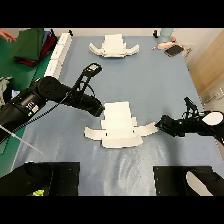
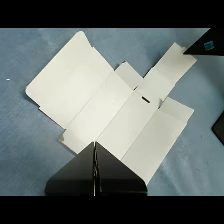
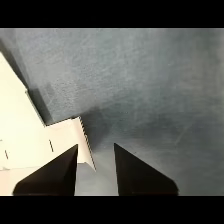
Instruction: Fold the box.
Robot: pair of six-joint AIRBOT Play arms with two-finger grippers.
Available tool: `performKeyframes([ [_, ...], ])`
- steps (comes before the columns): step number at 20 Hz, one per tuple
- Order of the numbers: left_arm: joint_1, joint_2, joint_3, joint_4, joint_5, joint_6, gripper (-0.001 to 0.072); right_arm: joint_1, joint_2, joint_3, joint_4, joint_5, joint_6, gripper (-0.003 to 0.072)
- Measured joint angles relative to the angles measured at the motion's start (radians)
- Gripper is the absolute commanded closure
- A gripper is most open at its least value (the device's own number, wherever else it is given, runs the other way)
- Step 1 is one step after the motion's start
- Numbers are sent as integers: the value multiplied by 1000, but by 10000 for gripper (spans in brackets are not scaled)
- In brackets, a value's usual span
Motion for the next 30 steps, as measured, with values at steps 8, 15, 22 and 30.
performKeyframes([
  [8,0,0,0,-42,-8,0,321,-17,-336,169,117,231,-276,419],
  [15,2,0,0,-63,-13,-37,306,21,-431,187,210,272,-404,685],
  [22,199,0,1,-62,-152,-132,304,136,-415,161,296,189,-506,686],
  [30,484,-81,-14,-71,-374,-107,277,333,-172,5,389,-105,-548,686],
])
